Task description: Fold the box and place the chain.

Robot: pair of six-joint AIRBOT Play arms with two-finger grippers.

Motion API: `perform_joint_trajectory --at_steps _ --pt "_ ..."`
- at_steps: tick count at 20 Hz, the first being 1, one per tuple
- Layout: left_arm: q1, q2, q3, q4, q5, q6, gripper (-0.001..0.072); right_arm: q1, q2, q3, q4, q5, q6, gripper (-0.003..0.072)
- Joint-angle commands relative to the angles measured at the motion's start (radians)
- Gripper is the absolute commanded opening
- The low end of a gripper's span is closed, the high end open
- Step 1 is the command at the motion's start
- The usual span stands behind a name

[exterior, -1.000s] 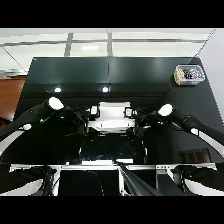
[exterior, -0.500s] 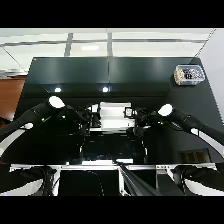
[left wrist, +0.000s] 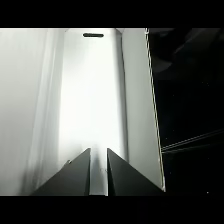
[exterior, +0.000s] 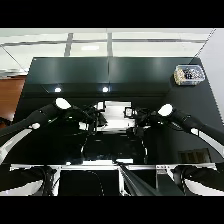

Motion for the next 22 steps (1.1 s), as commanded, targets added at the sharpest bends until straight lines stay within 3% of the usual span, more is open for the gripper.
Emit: perform_joint_trajectory --at_steps 1,2,5,6,7,8,9,10,11,12,16,19,22 --pt "-0.006 -0.006 0.002 -0.010 0.011 -0.002 0.0134 0.001 -0.001 0.000 0.000 0.000 0.000 0.0137" --pt "-0.006 -0.007 0.002 -0.010 0.011 -0.002 0.0046 0.001 -0.001 0.000 0.000 0.000 0.000 0.0137" --pt "-0.006 -0.008 0.002 -0.007 0.010 -0.002 0.0030 0.001 -0.001 0.000 0.000 0.000 0.000 0.0137" --pt "-0.006 -0.008 0.002 -0.006 0.012 -0.002 0.0104 0.001 -0.001 0.001 0.000 0.000 0.000 0.0137" --pt "-0.006 -0.008 0.002 -0.006 0.012 -0.002 0.0356 0.001 -0.001 0.001 0.000 0.000 0.000 0.0137" --pt "-0.006 -0.007 0.002 -0.006 0.012 -0.003 0.0366 0.001 -0.001 0.000 0.000 0.000 0.000 0.0137" --pt "-0.005 -0.007 0.002 -0.002 0.006 -0.002 0.0110 0.001 0.000 0.000 0.000 0.000 0.000 0.0137" --pt "-0.005 -0.007 0.002 -0.002 0.005 -0.002 0.0068 0.001 -0.001 0.000 0.000 0.000 0.000 0.0137" --pt "-0.005 -0.005 0.002 -0.002 0.002 -0.002 0.0123 0.001 -0.001 0.000 0.000 0.000 0.000 0.0137" --pt "-0.002 0.008 0.002 0.014 -0.005 -0.002 0.0024 0.001 -0.001 0.000 0.000 0.000 0.000 0.0137" --pt "0.050 0.155 0.002 0.097 -0.050 -0.206 0.0024 0.001 -0.001 0.000 0.000 0.000 0.000 0.0137" --pt "0.131 0.315 0.001 0.297 -0.103 -0.428 0.0025 0.001 -0.001 0.000 0.000 0.000 0.000 0.0137" --pt "0.264 0.390 0.000 0.552 -0.109 -0.916 0.0025 0.001 -0.001 0.000 0.000 0.000 0.000 0.0137"
